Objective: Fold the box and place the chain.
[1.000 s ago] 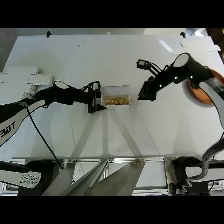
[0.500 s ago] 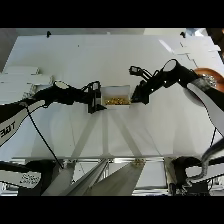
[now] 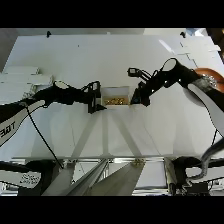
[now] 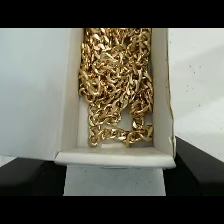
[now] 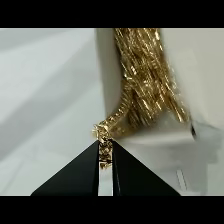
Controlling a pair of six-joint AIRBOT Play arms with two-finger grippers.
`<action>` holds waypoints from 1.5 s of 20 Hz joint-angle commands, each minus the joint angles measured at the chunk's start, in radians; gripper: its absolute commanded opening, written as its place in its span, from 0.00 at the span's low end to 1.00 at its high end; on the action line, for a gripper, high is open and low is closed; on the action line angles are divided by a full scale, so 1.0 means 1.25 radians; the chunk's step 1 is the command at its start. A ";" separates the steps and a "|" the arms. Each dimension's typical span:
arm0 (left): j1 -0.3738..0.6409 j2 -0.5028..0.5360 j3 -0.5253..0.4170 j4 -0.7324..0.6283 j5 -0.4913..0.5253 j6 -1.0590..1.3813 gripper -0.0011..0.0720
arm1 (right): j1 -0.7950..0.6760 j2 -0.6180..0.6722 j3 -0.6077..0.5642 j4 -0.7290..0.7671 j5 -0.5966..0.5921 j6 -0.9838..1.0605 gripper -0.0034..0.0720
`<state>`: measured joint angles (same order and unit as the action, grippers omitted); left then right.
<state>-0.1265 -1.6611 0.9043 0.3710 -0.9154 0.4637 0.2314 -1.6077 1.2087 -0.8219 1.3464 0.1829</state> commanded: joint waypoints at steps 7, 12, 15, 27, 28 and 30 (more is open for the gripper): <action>0.000 0.000 0.000 0.002 -0.001 0.002 0.37 | -0.001 0.096 0.000 0.056 -0.060 0.071 0.42; 0.000 0.000 0.000 0.002 -0.001 0.002 0.37 | -0.005 0.096 0.029 0.105 -0.072 0.185 0.33; 0.000 0.000 0.000 0.002 -0.001 0.002 0.37 | -0.025 0.078 0.133 0.102 -0.087 0.292 0.33; 0.000 0.000 0.000 0.002 -0.001 0.002 0.37 | 0.021 -0.229 0.390 0.070 -0.099 0.453 0.34; 0.000 0.000 0.000 0.002 -0.001 0.002 0.37 | 0.026 -0.234 0.389 0.067 -0.074 0.451 0.34; 0.000 0.000 0.000 0.002 -0.001 0.002 0.37 | 0.034 -0.239 0.389 0.064 -0.004 0.428 0.34</action>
<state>-0.1265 -1.6611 0.9043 0.3733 -0.9165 0.4667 0.2573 -1.8801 1.6871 -0.7349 1.2392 0.7437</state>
